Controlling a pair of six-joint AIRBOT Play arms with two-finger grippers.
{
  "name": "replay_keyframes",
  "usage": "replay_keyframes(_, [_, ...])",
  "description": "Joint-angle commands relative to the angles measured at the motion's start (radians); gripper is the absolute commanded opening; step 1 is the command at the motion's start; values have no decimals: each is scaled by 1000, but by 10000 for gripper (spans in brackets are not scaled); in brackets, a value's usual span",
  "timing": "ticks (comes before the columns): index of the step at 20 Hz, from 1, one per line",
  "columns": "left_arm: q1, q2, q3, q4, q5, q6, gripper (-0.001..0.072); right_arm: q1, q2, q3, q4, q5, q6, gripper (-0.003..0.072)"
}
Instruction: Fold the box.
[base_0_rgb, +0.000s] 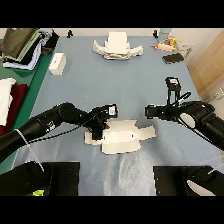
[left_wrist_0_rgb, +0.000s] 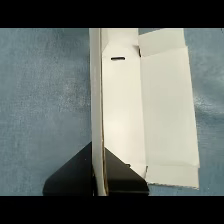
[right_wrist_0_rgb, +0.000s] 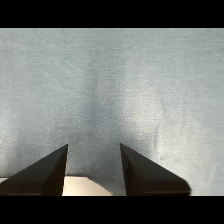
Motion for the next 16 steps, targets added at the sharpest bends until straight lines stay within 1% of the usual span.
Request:
replay_keyframes(1, [0,-4,-10,-4,1,17,12,1,0,0,1,0,0,509])
replay_keyframes(9, [1,-5,-18,-3,-8,10,13,1,0,0,19,12,0,508])
replay_keyframes(14, [1,-15,-18,-3,-10,16,13,1,0,0,38,76,-1,500])
replay_keyframes(16, [1,-15,-17,-3,-9,58,13,1,0,0,39,95,-1,499])
